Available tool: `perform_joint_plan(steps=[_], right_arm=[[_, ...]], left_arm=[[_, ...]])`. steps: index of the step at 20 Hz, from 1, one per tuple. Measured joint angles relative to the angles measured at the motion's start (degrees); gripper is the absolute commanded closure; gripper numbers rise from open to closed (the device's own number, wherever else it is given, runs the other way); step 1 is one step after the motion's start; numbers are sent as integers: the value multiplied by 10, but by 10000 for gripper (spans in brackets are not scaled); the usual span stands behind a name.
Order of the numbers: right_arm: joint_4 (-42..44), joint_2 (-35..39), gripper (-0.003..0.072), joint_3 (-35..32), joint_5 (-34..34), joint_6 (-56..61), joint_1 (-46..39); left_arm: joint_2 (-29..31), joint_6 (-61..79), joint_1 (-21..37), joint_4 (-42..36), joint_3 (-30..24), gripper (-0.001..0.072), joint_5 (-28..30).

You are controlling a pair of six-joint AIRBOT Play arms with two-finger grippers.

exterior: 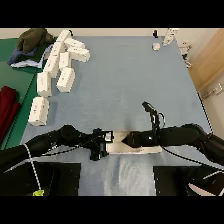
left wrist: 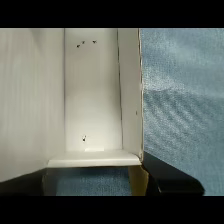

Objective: Fold the box.

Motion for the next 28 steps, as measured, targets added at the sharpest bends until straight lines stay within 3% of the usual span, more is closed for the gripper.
perform_joint_plan(steps=[3,6,17,23,28], right_arm=[[8,-41,681,7,88,23,0],[4,-82,681,10,123,32,-20],[-5,-193,681,12,116,-5,-33],[-12,-173,681,16,101,-43,-36],[-75,-67,680,32,66,-65,-38]], left_arm=[[0,0,0,0,0,241,0],[0,0,0,0,0,241,0],[0,-1,0,0,0,241,0],[0,1,0,1,0,240,-1],[0,0,0,0,0,241,-1]])
